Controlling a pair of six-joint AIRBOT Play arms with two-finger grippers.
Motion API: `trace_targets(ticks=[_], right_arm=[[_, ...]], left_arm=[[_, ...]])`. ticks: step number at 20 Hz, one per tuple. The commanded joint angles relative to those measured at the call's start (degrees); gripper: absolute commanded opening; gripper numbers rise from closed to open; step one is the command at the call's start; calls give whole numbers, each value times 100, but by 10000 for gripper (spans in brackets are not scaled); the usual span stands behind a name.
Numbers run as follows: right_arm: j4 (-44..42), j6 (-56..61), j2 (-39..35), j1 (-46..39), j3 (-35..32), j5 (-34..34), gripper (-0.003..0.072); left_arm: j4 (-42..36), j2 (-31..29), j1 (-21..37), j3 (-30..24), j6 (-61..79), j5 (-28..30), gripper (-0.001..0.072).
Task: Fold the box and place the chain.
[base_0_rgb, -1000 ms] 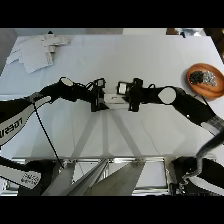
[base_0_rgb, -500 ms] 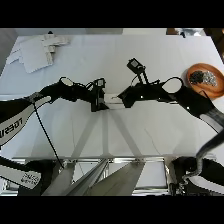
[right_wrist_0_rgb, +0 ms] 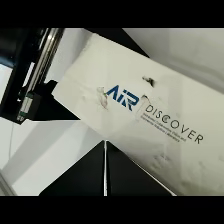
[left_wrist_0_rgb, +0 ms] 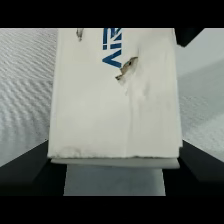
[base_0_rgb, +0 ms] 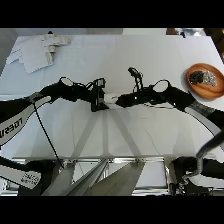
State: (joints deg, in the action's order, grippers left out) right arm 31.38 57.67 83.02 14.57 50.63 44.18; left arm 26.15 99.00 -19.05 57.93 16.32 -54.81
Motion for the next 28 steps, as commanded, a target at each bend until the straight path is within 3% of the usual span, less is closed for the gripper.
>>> trace_targets(ticks=[1,11,21,28], right_arm=[[199,234,181,85,0,-39,9],[22,188,-717,107,68,-2,9],[-188,1233,181,114,223,-461,9],[85,1305,345,260,221,-435,9]], left_arm=[[7,-2,2,2,17,-7,276],[7,-2,2,0,17,-7,276],[7,-2,2,0,17,-7,276],[7,-2,2,0,17,-7,276]])
